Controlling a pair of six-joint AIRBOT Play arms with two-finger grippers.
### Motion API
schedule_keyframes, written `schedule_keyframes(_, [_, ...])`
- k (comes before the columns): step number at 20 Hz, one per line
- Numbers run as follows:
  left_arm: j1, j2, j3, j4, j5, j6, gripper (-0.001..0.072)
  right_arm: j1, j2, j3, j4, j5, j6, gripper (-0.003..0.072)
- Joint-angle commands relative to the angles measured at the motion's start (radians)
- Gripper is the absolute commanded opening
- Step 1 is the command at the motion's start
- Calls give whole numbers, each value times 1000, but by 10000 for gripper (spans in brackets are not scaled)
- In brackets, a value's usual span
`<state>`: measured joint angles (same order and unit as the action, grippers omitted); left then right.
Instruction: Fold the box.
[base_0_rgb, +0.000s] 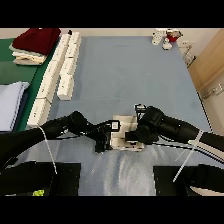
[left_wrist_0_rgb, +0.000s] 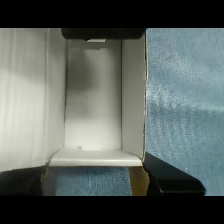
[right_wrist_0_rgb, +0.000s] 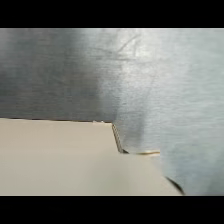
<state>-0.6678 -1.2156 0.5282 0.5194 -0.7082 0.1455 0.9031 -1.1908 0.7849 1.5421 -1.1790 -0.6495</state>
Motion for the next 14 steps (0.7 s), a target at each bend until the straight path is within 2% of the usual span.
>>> schedule_keyframes(1, [0, -1, 1, 0, 0, 0, 352, 9, -13, 10, -39, -61, 39, 214])
schedule_keyframes(2, [0, -1, 1, 0, 0, 0, 352, 9, -13, 10, -39, -61, 39, 76])
schedule_keyframes(3, [0, -1, 1, 0, 0, 0, 352, 9, -13, 10, -39, -61, 39, 5])
schedule_keyframes(10, [0, -1, 1, 0, 0, 0, 352, 9, -13, 10, -39, -61, 39, 5])
schedule_keyframes(11, [0, -1, 1, 0, 0, 0, 352, 9, -13, 10, -39, -61, 39, 116])
schedule_keyframes(12, [0, -1, 1, 0, 0, 0, 352, 9, -11, 10, -39, -61, 39, 323])
schedule_keyframes(13, [0, -1, 1, 0, 0, 0, 352, 9, -11, 10, -39, -61, 38, 434])
schedule_keyframes(14, [0, -1, 1, 0, 0, 0, 353, 9, -11, 10, -39, -63, 36, 436])
